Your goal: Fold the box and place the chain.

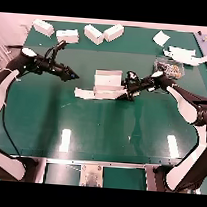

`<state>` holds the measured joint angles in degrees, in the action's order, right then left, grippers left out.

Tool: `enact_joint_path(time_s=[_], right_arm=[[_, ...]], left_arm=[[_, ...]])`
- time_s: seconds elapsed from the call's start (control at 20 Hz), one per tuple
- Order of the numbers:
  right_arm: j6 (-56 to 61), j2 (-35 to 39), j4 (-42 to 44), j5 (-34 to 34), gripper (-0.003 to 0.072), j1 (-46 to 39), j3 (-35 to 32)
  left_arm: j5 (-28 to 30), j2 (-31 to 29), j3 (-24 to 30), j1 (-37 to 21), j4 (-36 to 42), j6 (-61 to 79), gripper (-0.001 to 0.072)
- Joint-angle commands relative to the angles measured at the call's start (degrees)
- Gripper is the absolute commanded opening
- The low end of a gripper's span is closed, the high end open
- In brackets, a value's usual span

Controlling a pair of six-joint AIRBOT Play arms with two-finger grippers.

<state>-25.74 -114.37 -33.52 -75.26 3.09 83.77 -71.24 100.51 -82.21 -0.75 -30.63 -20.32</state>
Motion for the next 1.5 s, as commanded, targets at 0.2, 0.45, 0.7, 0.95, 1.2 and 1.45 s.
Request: enact_joint_path(time_s=[0.2,0.45,0.7,0.95,1.2,1.45], right_arm=[[0.0,0.0,0.0,0.0,0.051,0.0,0.0],[0.0,0.0,0.0,0.0,0.051,0.0,0.0],[0.0,0.0,0.0,0.0,0.051,0.0,0.0],[0.0,0.0,0.0,0.0,0.051,0.0,0.0],[0.0,0.0,0.0,0.0,0.051,0.0,0.0],[0.0,0.0,0.0,0.0,0.051,0.0,0.0]], left_arm=[[9.7,-6.0,12.5,-1.5,-11.0,-26.4,0.0015],[12.5,-5.9,15.8,-1.5,-11.0,-34.6,0.0015],[8.9,-3.7,16.2,-1.5,-7.6,-35.5,0.0016],[8.5,-0.2,16.2,2.6,-3.1,-33.0,0.0018],[13.2,0.6,16.1,7.8,4.1,-27.0,0.0019],[13.1,0.4,14.9,8.3,10.7,-22.0,0.0018]])
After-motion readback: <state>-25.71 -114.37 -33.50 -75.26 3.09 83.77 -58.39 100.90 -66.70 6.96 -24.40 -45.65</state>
